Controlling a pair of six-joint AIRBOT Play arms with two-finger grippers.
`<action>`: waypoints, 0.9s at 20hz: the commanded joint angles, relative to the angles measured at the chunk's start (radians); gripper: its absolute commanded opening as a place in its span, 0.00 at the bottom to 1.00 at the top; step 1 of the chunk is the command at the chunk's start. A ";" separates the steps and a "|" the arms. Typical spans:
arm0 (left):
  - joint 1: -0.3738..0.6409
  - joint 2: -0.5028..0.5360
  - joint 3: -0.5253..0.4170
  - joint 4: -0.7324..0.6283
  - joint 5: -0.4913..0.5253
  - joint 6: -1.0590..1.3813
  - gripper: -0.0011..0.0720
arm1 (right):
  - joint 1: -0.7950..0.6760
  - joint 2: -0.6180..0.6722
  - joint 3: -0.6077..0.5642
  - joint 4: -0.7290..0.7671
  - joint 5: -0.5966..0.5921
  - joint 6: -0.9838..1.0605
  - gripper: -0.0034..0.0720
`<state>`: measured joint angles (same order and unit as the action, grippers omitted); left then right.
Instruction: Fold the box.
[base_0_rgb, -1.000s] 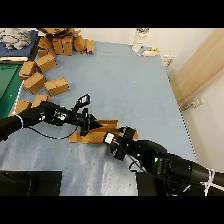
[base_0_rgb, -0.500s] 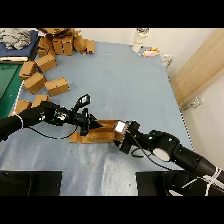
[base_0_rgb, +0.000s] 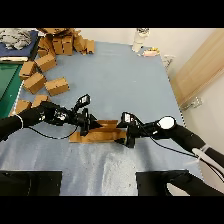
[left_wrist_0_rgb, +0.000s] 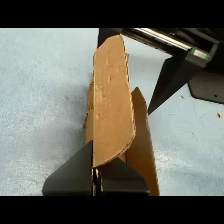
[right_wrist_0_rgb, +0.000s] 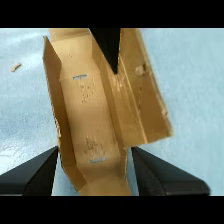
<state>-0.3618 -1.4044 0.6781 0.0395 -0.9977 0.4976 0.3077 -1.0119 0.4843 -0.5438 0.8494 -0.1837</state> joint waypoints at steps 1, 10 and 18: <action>0.000 0.000 0.000 0.000 0.000 0.000 0.03 | -0.034 -0.093 0.056 0.069 0.085 -0.158 1.00; 0.000 0.000 0.000 0.000 0.000 0.000 0.03 | -0.034 -0.140 0.055 -0.038 0.021 -0.096 1.00; 0.000 0.000 0.000 0.000 0.000 0.000 0.03 | -0.034 -0.160 0.055 -0.025 0.008 -0.093 1.00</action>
<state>-0.3618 -1.4044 0.6781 0.0391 -0.9974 0.4976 0.2741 -1.1687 0.5381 -0.5701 0.8581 -0.2787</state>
